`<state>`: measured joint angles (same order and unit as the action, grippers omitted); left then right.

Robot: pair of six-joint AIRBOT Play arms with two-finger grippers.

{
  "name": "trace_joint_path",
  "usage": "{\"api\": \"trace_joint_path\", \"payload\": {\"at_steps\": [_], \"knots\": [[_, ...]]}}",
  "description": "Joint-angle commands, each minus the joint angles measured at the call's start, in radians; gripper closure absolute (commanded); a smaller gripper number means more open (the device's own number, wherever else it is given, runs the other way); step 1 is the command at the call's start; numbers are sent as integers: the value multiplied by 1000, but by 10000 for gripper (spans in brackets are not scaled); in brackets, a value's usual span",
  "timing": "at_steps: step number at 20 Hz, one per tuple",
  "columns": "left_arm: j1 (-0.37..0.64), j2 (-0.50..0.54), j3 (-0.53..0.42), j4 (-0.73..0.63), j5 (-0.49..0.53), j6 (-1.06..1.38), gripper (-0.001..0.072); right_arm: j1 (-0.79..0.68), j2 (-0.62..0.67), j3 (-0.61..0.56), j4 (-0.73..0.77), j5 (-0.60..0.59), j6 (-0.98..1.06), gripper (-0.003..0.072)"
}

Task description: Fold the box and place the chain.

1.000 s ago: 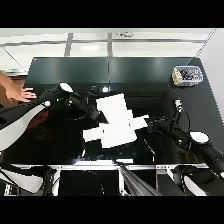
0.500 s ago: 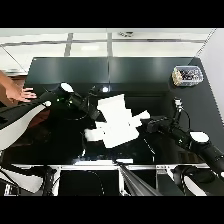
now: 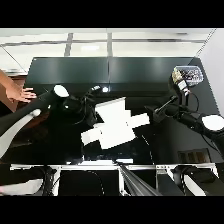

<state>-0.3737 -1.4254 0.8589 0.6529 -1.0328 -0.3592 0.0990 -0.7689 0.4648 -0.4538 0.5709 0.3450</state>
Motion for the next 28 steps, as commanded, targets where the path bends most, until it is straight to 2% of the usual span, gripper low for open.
{"api": "trace_joint_path", "payload": {"at_steps": [1, 3, 6, 9, 11, 13, 19, 23, 26, 28], "knots": [[-86, 190, -171, 31, 355, 423, 688, 7, -2, 35, -53, 51, -58, -20], [-100, 186, -184, 43, 345, 486, 687, 65, -18, 35, -178, 66, -180, -22], [-111, 147, -177, 47, 345, 523, 684, 143, -96, 35, -194, 83, -275, -22], [-110, 122, -176, 74, 342, 539, 683, 185, -172, 37, -232, 215, -546, -21], [-111, 100, -176, 77, 317, 538, 683, 210, -200, 39, -284, 237, -546, -21], [-111, 92, -176, 65, 290, 538, 683, 230, -214, 39, -272, 246, -544, -21], [-109, 93, -176, 64, 296, 538, 683, 279, -253, 37, -284, 250, -514, -21], [-109, 93, -176, 64, 296, 534, 683, 290, -253, 32, -335, 300, -514, -21], [-109, 93, -176, 64, 296, 535, 683, 342, -276, 24, -306, 292, -514, -21], [-109, 93, -176, 64, 296, 535, 683, 386, -304, 0, -275, 231, -515, -21]]}}
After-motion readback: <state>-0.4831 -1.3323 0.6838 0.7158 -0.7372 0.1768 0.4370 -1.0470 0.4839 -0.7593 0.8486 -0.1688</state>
